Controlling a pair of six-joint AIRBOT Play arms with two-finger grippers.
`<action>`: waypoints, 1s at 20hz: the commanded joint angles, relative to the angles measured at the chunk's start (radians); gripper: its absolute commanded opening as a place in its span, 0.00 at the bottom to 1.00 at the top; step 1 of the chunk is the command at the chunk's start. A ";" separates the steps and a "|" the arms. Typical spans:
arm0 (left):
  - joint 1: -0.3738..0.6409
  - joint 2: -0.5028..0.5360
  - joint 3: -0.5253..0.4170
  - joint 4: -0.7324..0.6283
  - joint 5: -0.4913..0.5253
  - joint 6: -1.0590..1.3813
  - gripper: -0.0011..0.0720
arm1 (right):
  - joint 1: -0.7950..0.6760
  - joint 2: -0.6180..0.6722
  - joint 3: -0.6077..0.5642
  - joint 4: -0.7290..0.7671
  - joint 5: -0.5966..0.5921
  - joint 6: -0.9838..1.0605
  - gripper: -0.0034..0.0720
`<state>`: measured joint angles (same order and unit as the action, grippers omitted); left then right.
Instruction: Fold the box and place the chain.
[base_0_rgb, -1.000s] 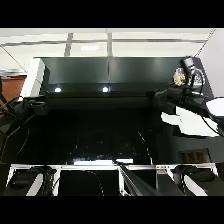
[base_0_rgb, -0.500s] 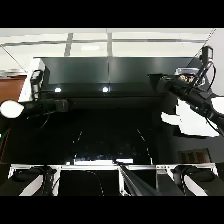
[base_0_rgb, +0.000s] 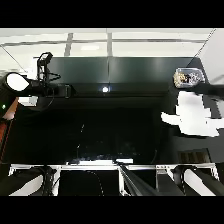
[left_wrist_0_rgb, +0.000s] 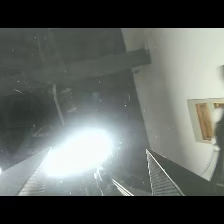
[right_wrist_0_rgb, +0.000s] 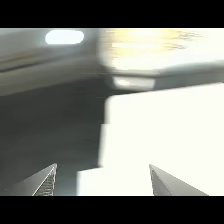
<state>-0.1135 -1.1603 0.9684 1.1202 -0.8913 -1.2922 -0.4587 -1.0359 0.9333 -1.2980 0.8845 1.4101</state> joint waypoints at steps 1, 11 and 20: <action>-0.001 -0.016 0.024 0.021 -0.011 -0.024 0.98 | -0.429 -0.136 0.097 -0.086 0.107 0.075 0.99; -0.001 -0.113 0.024 -0.027 -0.065 -0.024 0.97 | -0.808 -0.724 0.542 0.424 0.576 -0.458 0.99; 0.000 -0.146 0.024 -0.082 -0.102 -0.024 0.97 | -0.611 -0.788 0.558 0.269 0.563 -0.610 0.98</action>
<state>-0.1139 -1.3014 0.9913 1.0485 -0.9806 -1.3167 -1.1103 -1.8095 1.4792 -0.9565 1.4525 0.8230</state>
